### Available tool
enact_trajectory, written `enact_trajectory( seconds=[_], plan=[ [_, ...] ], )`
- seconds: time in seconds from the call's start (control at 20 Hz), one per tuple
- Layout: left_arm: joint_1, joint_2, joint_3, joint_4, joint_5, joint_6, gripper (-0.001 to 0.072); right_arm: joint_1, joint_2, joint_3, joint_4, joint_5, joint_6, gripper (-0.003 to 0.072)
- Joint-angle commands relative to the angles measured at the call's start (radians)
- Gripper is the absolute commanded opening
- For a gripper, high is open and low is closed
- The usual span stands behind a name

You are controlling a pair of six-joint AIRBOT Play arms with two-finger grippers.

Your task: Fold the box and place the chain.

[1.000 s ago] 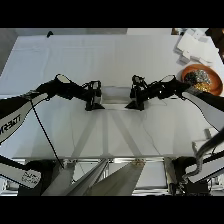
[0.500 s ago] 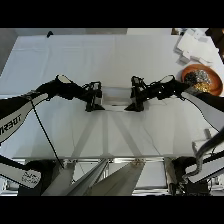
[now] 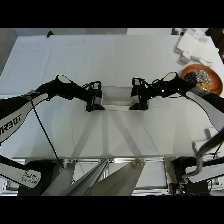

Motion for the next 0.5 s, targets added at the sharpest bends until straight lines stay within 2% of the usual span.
enact_trajectory(
  seconds=[0.0, 0.2, 0.25, 0.3, 0.35, 0.4, 0.45],
  plan=[
    [0.001, 0.0, 0.0, 0.0, 0.002, 0.0, 0.0277, 0.0, 0.078, 0.001, -0.114, -0.037, 0.07, 0.0693],
    [0.001, 0.0, 0.0, 0.0, 0.002, 0.0, 0.0277, 0.0, 0.188, 0.001, -0.229, -0.035, 0.127, 0.0688],
    [0.001, 0.0, 0.0, 0.0, 0.002, 0.0, 0.0277, 0.0, 0.217, 0.001, -0.249, -0.026, 0.159, 0.0648],
    [0.001, 0.0, 0.0, 0.0, 0.002, 0.0, 0.0277, 0.0, 0.24, 0.001, -0.25, -0.006, 0.193, 0.0571],
    [0.001, 0.0, 0.0, 0.0, 0.002, 0.0, 0.0277, 0.0, 0.262, 0.001, -0.238, 0.028, 0.24, 0.044],
    [0.001, 0.0, 0.0, 0.0, 0.001, 0.0, 0.0277, 0.0, 0.277, 0.001, -0.22, 0.072, 0.308, 0.0266],
    [0.001, 0.0, 0.0, 0.0, 0.002, 0.0, 0.0277, 0.0, 0.29, 0.001, -0.206, 0.114, 0.391, 0.0003]
  ],
)
